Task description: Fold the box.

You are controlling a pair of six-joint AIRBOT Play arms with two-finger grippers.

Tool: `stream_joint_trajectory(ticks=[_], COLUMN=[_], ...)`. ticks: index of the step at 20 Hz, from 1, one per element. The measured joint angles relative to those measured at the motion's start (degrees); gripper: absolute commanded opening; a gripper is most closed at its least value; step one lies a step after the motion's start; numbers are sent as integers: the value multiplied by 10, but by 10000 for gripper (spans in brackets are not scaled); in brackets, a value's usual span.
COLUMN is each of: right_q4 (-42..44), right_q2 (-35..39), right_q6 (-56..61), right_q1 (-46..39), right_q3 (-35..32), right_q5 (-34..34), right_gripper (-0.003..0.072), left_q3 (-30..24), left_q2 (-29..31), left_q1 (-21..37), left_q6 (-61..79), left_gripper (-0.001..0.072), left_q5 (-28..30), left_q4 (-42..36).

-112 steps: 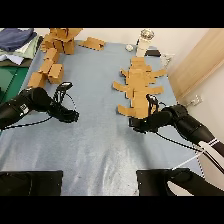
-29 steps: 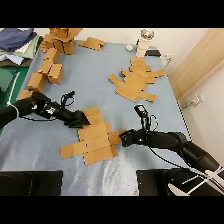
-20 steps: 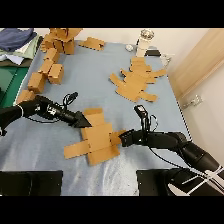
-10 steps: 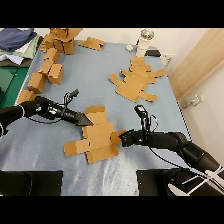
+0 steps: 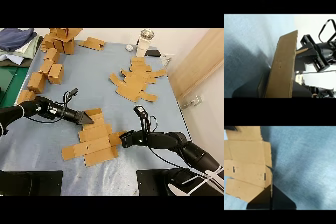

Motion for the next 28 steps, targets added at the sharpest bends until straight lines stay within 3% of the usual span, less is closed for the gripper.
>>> stream_joint_trajectory(ticks=[4, 5, 6, 16, 18, 22, 24, 26, 28], right_q4=[-7, -9, -10, -15, -16, -49, -95, -123, -125], right_q2=[0, 0, 0, 0, 0, 0, 0, 1, 1], right_q6=[3, 4, 5, 9, 10, 30, 61, 100, 126], right_q1=[0, 0, 0, 0, 0, -27, -59, -92, -110], right_q3=[0, 0, 0, 0, 0, 23, 59, 107, 151], right_q5=[0, 0, 0, -1, 0, -5, -28, -66, -110], right_gripper=[2, 2, 2, 19, 352, 378, 366, -4, 2], left_q3=[0, 0, 0, 0, 0, 7, 12, 13, 14], left_q2=[0, 0, 0, 0, 0, 5, 24, 54, 90], left_q1=[0, 0, 0, 0, 0, -7, -25, -56, -96], left_q6=[-1, -3, -3, -1, 6, 32, 47, 63, 85], left_gripper=[267, 69, 14, 12, 12, 9, 8, 9, 9], left_q5=[-12, -15, -16, -11, -10, -24, -20, 8, 54], left_q4=[32, 40, 49, 67, 68, 48, 41, 42, 50])
